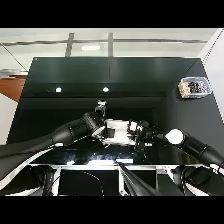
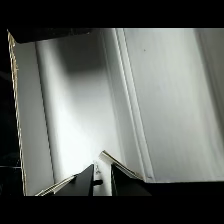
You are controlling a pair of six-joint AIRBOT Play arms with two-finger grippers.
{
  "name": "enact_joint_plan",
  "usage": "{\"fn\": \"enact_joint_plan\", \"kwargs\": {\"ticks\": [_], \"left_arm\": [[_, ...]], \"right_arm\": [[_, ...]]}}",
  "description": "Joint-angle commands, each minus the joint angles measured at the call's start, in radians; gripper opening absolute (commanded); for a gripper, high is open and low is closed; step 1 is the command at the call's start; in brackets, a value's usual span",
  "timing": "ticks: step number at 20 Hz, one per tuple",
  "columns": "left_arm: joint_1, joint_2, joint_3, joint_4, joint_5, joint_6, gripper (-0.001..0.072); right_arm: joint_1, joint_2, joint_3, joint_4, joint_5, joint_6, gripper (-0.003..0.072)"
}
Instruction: Fold the box and place the chain.
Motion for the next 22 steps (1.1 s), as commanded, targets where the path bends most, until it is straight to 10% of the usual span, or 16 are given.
{"fn": "enact_joint_plan", "kwargs": {"ticks": [1,6,9,14,16,18,22], "left_arm": [[0.0,0.0,0.0,0.0,0.0,0.001,0.0031],[0.0,0.0,0.0,0.0,0.0,0.001,0.0031],[0.0,0.0,0.0,0.0,0.0,0.001,0.0031],[0.0,0.0,0.0,0.0,0.0,0.001,0.0031],[0.0,0.0,0.0,0.0,0.0,0.001,0.0031],[0.0,0.0,0.0,0.0,0.0,0.002,0.0031],[0.0,0.0,0.0,-0.002,-0.002,0.001,0.0031]], "right_arm": [[0.0,-0.001,-0.001,0.006,-0.002,0.0,0.0129],[0.0,-0.028,-0.001,0.037,0.0,-0.001,0.0131],[0.0,-0.028,-0.001,0.051,-0.003,-0.001,0.0384],[0.0,-0.028,-0.001,0.051,-0.003,-0.005,0.0236],[0.0,-0.028,0.0,0.05,-0.003,-0.005,0.0425],[0.0,-0.027,0.0,0.051,-0.003,-0.013,0.0107],[-0.016,0.014,0.002,0.027,-0.002,0.045,0.0058]]}}
